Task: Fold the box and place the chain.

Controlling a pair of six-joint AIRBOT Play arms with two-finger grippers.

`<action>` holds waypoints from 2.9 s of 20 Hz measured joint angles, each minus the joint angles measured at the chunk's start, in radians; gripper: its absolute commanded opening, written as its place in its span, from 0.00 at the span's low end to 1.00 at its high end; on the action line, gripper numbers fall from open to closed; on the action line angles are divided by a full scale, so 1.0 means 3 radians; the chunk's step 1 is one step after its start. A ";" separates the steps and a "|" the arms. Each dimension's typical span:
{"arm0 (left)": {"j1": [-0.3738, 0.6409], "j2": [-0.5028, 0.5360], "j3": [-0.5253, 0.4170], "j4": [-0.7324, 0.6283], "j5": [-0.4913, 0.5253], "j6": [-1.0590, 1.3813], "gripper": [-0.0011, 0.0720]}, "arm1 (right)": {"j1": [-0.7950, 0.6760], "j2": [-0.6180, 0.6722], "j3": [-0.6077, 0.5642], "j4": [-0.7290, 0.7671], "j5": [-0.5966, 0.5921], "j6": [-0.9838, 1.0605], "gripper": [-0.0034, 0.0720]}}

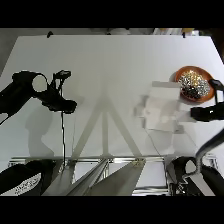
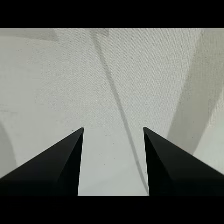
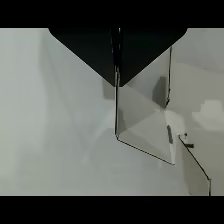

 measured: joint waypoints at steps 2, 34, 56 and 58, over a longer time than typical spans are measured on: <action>0.0000 0.0000 0.0000 -0.0001 0.0000 0.0000 0.58 | 0.0244 0.0234 -0.0202 0.0284 -0.0069 -0.0062 0.06; -0.0273 -0.1242 -0.0004 -0.3112 0.0188 0.3845 0.79 | 0.1623 0.0524 -0.0454 0.0682 -0.0286 0.0031 0.06; -0.0753 -0.1052 -0.0004 -0.2911 0.0838 0.5561 0.02 | 0.1624 0.0528 -0.0003 0.0273 0.0066 -0.0004 0.54; -0.0856 -0.1043 -0.0004 -0.2860 0.1068 0.5694 0.02 | 0.1624 0.0528 0.0031 0.0181 0.0104 -0.0006 0.53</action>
